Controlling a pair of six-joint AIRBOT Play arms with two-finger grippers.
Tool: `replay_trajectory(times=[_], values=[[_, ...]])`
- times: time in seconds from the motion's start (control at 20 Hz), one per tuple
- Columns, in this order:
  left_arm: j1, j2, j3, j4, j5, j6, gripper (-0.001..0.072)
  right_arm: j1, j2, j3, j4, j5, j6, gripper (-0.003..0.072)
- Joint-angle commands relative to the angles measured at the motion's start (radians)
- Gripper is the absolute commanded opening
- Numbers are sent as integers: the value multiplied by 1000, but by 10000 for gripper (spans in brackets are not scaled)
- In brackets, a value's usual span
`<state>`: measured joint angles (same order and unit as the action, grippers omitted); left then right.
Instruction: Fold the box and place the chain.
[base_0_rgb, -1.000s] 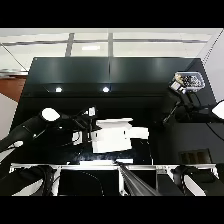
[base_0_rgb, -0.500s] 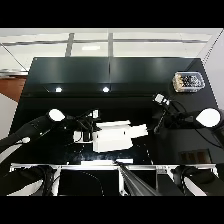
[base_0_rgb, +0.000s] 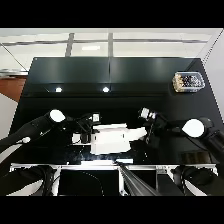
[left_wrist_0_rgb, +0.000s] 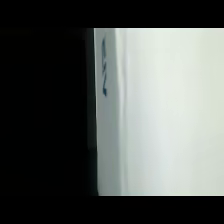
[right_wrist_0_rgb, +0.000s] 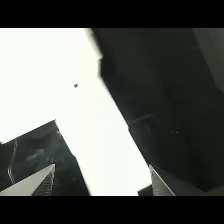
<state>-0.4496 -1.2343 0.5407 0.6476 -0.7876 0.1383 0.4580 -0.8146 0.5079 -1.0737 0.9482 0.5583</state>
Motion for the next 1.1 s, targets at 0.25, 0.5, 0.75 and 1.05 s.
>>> replay_trajectory(times=[0.25, 0.5, 0.75, 1.05], values=[[0, 0, 0, -9, -6, 56, 32, 185, -3, -89, 2, -136, -137, 687], [0, 0, -1, -9, -5, 56, 32, 288, -59, -98, 8, -157, -171, 687], [0, 0, -1, -9, -5, 55, 32, 352, -133, -98, 61, -287, -175, 687], [0, 0, -1, -9, -5, 55, 32, 422, -161, -98, 114, -382, -173, 687]])
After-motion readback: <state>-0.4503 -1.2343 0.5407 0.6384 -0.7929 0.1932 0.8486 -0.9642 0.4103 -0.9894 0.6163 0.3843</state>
